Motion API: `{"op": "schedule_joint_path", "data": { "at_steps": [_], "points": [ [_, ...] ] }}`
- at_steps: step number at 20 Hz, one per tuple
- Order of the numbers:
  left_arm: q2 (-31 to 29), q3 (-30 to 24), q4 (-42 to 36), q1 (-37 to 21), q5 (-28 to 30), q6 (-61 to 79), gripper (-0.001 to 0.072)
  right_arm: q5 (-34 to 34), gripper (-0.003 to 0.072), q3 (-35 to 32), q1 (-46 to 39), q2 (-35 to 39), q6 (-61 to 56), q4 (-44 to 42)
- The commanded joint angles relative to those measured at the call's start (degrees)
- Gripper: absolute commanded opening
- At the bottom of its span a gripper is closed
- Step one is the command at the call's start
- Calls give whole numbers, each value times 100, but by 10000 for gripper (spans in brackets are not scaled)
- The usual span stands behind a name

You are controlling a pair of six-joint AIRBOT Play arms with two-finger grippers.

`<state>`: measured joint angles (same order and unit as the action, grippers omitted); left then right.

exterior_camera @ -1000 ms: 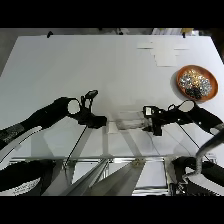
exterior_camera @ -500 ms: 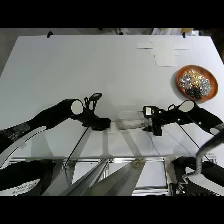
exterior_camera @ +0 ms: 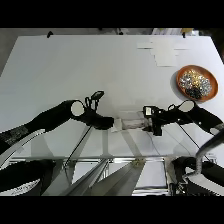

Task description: Fold the box and place the chain.

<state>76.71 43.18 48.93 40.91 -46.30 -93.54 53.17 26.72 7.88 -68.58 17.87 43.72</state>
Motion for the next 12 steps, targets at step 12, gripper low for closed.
{"op": "schedule_joint_path", "data": {
  "at_steps": [12],
  "points": [
    [-321, 31, -358, 133, 114, 184, 233, 2, 321, 4, 2, 2, 2, 0]
  ]
}}
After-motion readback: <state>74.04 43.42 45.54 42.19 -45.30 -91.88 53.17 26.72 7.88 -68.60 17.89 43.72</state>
